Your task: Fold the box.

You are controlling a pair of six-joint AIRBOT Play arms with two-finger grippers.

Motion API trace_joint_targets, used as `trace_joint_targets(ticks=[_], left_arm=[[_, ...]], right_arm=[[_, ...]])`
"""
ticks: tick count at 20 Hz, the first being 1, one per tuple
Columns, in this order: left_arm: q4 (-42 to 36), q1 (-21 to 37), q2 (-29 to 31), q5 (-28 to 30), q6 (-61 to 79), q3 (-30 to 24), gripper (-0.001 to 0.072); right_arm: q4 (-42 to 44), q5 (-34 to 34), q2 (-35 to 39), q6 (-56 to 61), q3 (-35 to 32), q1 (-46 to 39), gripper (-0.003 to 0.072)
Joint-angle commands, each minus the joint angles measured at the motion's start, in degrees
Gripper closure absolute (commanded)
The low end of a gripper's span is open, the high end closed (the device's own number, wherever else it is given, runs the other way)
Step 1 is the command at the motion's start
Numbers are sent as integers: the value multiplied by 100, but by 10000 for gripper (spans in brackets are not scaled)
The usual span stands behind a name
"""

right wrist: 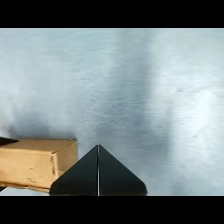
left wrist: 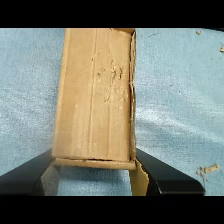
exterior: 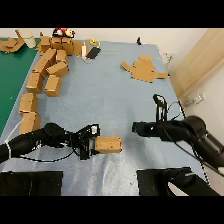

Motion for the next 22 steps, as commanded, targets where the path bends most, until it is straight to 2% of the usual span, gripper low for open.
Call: trace_joint_targets(ticks=[1,7,10,12,15,18,20,22], left_arm=[[-17,4,2,138,17,26,187],[-52,37,50,142,-35,103,186],[79,251,354,678,-1097,186,186],[527,588,643,1073,-2184,184,186],[1963,1386,1019,1290,-3939,184,187],[3777,2618,1145,1054,-5757,184,187],[4378,3556,1143,599,-6756,184,187],[4463,4398,1143,380,-7189,184,187]], right_arm=[[-299,-673,-678,57,470,-282,682],[138,-302,-1432,63,470,-282,682],[160,-249,-1486,166,470,-282,682],[153,-243,-1486,164,470,-282,682],[133,-245,-1486,142,470,-282,682],[138,-249,-1486,46,470,-282,682],[138,-249,-1482,-13,470,-282,682],[138,-223,-1482,-55,470,-282,682]])
